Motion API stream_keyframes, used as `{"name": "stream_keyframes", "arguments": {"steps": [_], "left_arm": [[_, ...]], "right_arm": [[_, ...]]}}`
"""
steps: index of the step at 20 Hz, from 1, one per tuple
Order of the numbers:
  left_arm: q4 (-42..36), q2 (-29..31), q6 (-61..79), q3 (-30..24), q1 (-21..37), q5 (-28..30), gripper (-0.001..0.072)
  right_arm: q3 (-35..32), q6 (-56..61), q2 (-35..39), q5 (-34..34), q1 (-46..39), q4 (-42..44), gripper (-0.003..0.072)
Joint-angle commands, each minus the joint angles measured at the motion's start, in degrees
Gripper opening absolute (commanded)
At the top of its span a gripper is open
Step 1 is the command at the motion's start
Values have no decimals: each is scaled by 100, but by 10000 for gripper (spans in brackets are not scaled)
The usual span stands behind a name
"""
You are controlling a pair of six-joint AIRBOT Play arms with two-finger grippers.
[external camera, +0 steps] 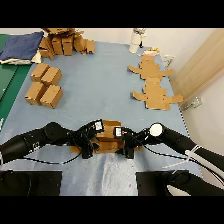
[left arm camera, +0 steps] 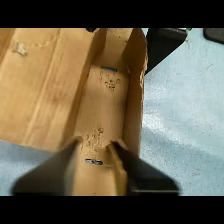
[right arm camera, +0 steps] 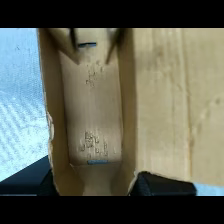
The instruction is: Fold the box.
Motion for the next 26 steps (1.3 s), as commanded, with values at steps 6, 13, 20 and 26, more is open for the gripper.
{"name": "stream_keyframes", "arguments": {"steps": [6, 13, 20, 26], "left_arm": [[-50, -90, -26, 4, 0, 9, 431], [-59, -236, -39, 7, 2, -28, 432], [-52, -236, -186, 7, 2, 26, 640], [319, -103, -155, 13, 9, 140, 11]], "right_arm": [[-2, 2, 4, 2, 2, 0, 499], [-2, 0, 4, 2, 2, 0, 499], [-2, 2, 4, 2, 2, 0, 499], [-2, 2, 4, 2, 2, 0, 499]]}}
